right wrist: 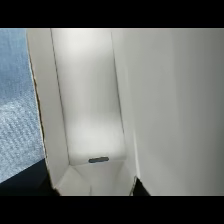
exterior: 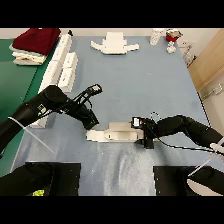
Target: Fold the box.
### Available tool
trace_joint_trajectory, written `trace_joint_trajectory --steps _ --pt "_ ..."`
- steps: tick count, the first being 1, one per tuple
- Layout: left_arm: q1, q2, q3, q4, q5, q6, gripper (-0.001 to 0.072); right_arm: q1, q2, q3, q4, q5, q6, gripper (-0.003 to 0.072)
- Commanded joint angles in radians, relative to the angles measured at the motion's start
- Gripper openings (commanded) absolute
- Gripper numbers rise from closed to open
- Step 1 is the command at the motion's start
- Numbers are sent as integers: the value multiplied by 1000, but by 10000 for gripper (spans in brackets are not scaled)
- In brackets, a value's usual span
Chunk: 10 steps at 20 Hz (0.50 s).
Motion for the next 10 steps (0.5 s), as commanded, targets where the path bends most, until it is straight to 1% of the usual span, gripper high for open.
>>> trace_joint_trajectory --steps 1,2,4,6,7,8,10 --pt "-3 37 -12 -2 -173 -306 11 0 0 1 0 0 0 531" --pt "-41 32 -31 -66 -171 -359 11 0 0 1 0 0 0 531" --pt "-157 10 -67 -208 -105 -389 11 0 0 1 0 0 0 531" --pt "-274 -34 -58 -279 4 -436 11 0 0 1 0 0 0 531" --pt "-309 -61 -39 -288 52 -462 11 0 0 1 0 0 0 531" --pt "-322 -88 -16 -289 79 -486 11 0 0 1 0 0 0 530" --pt "-315 -141 28 -290 118 -511 11 0 0 1 0 0 0 531"
